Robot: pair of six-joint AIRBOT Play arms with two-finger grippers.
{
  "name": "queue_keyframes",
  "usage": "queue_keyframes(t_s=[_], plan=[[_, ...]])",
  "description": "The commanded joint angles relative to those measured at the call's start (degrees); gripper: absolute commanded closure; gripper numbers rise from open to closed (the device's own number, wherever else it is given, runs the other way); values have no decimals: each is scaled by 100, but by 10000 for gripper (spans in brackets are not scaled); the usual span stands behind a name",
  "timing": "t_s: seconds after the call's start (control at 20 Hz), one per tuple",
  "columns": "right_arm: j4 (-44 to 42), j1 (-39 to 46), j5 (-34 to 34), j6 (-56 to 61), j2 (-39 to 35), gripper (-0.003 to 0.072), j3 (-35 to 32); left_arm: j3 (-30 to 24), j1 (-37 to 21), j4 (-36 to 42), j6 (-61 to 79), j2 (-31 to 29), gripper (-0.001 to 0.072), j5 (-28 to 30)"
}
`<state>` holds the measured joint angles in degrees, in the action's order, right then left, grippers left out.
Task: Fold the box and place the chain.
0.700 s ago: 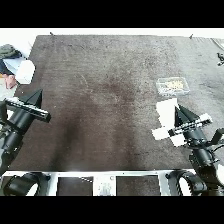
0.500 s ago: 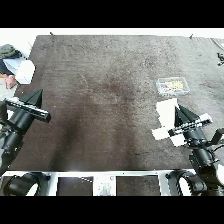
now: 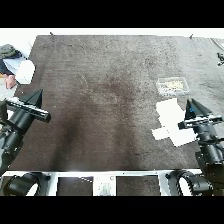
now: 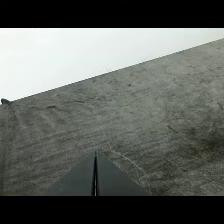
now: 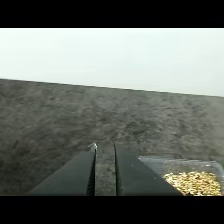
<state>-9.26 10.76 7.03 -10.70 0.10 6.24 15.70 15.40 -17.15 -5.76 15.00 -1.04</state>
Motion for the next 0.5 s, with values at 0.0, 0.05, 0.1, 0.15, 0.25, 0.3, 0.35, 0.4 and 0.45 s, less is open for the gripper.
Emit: queue_keyframes(t_s=[0.0, 0.05, 0.1, 0.15, 0.25, 0.3, 0.35, 0.4, 0.45], plan=[[-7, 2, -592, 85, 758, 511, 597, -4, 2, -2, 2, -4, 697, 2], [2, 2, -767, 83, 1200, 512, 868, -4, 2, -2, 2, -4, 697, 2], [11, 4, -909, 79, 1646, 512, 1134, -4, 2, -2, 2, -4, 697, 2], [181, 31, -896, 79, 2140, 513, 1423, -4, 2, -2, 2, -4, 697, 2], [350, 258, -511, 85, 3042, 514, 1950, -4, 2, -2, 2, -4, 697, 2], [350, 525, -44, 216, 3519, 515, 2218, -4, 2, -2, 2, -4, 697, 2], [411, 852, 485, 522, 3950, 514, 2457, -4, 2, -2, 2, -4, 697, 2], [717, 1272, 1198, 1137, 4411, 514, 2708, -4, 2, -2, 2, -4, 697, 2], [1373, 1733, 2035, 1930, 4841, 512, 2979, -4, 2, -2, 2, -4, 697, 0]])
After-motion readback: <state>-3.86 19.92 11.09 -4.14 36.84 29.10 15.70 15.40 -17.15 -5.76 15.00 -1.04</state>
